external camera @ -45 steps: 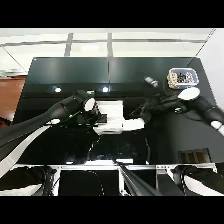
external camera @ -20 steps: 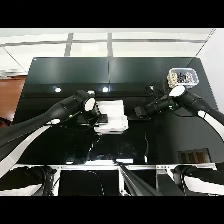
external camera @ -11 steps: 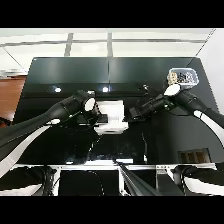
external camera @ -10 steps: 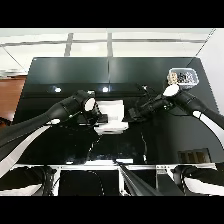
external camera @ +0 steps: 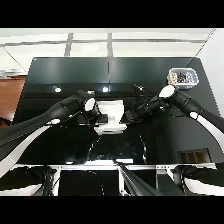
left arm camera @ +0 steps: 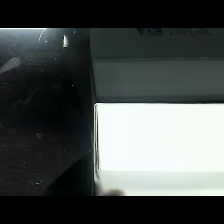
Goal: Fold the box and place the chain.
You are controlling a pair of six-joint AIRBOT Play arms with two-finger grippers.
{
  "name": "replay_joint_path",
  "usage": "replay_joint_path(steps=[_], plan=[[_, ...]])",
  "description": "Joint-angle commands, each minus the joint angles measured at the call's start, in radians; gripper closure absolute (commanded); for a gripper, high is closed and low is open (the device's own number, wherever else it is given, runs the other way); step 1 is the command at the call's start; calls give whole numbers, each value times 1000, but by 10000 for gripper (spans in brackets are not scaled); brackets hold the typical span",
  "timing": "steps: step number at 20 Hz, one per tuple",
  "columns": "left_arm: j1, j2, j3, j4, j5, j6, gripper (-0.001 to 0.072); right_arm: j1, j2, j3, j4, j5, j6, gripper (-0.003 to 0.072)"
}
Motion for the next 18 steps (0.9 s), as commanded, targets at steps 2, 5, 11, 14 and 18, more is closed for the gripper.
replay_joint_path(steps=[2,5,11,14,18], plan=[[1,-1,0,0,-4,0,685,18,0,1,-3,-11,6,120],[1,-1,0,0,-4,0,684,31,0,1,-5,-54,21,121],[1,-1,0,0,-5,0,685,59,0,2,-131,-126,129,121],[1,-1,0,0,-5,0,684,60,0,2,-171,-126,168,121],[1,-1,0,1,-4,0,684,89,-1,3,-173,-174,233,133]])
